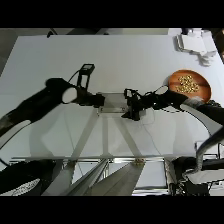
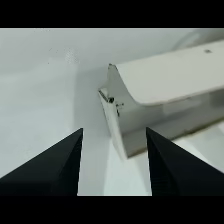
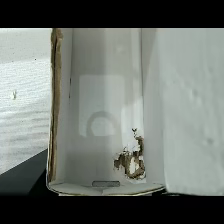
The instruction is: Fold the box and place the chain.
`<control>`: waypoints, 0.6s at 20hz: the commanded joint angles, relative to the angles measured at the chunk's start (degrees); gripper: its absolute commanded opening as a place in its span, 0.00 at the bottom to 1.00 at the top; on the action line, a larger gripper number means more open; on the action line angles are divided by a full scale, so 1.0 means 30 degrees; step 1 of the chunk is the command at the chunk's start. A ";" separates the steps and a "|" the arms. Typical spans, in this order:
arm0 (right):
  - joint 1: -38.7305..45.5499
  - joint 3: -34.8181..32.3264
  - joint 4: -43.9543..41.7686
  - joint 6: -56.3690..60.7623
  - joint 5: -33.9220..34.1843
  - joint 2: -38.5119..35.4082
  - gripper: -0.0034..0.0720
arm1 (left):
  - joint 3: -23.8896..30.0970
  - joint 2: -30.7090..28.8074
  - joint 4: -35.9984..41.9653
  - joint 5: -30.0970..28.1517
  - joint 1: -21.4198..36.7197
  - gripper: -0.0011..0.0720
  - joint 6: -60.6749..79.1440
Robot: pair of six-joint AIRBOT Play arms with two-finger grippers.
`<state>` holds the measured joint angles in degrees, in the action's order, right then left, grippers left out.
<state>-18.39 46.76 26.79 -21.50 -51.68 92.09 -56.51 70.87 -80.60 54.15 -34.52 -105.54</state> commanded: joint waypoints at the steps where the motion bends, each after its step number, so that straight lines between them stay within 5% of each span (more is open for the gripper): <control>1: 0.0007 0.0000 -0.0015 0.0007 0.0007 0.0000 0.64 | 0.0000 -0.1712 0.5727 0.2302 0.3213 0.63 0.9806; 6: 0.0007 0.0000 -0.0022 0.0000 0.0000 0.0000 0.64 | 0.0007 0.0328 1.2101 0.3191 0.8393 0.82 2.6687; 8: 0.0007 0.0000 -0.0015 0.0000 0.0007 0.0000 0.64 | 0.0007 0.1668 1.3136 0.3774 0.9063 0.95 3.2771; 12: 0.0007 0.0000 -0.0022 0.0000 0.0000 0.0000 0.64 | 0.0015 0.4896 1.5176 0.4918 0.8969 0.98 3.8490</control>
<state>-18.39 46.76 26.76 -21.50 -51.66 92.09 -56.49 79.92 -41.74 65.95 -8.75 -9.32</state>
